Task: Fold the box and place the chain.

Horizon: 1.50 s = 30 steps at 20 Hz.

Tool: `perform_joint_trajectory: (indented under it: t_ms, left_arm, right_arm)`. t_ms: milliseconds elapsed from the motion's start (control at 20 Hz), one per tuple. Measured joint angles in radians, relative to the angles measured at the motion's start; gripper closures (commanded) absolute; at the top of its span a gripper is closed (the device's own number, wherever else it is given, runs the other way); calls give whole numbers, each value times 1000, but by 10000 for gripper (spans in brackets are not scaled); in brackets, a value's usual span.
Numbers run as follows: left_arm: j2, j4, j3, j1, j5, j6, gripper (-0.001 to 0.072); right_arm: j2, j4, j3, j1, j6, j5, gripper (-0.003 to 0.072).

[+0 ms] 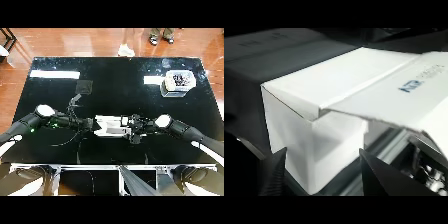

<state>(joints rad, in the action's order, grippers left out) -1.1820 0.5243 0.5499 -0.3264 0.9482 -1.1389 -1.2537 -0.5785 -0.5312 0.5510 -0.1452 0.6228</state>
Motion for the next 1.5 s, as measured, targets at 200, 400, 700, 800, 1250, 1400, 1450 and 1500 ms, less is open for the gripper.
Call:
perform_joint_trajectory:
  t_ms: [200, 400, 700, 800, 1250, 1400, 1450, 1500]
  left_arm:
    - [26, 76, 18, -66, -70, -97, 149]
    - [37, 171, 33, -125, -114, -206, 149]
    - [40, 259, 40, -202, -206, -346, 149]
    - [40, 295, 40, -230, -236, -408, 149]
    - [27, 718, 77, -381, -308, -900, 190]
    - [-6, 869, 134, -422, -253, -1019, 206]
    - [-23, 904, 157, -433, -225, -1045, 206]
    - [-40, 928, 179, -442, -200, -1063, 208]
  right_arm:
    - [0, 0, 0, 0, 0, 0, 379]
    - [0, 0, 0, 0, 0, 0, 379]
    - [0, 0, 0, 0, 0, 0, 379]
    - [0, 0, 0, 0, 0, 0, 379]
    - [0, 0, 0, 0, 0, 0, 379]
    - [0, 0, 0, 0, 0, 0, 379]
    - [0, 0, 0, 0, 0, 0, 379]
    - [0, 0, 0, 0, 0, 0, 379]
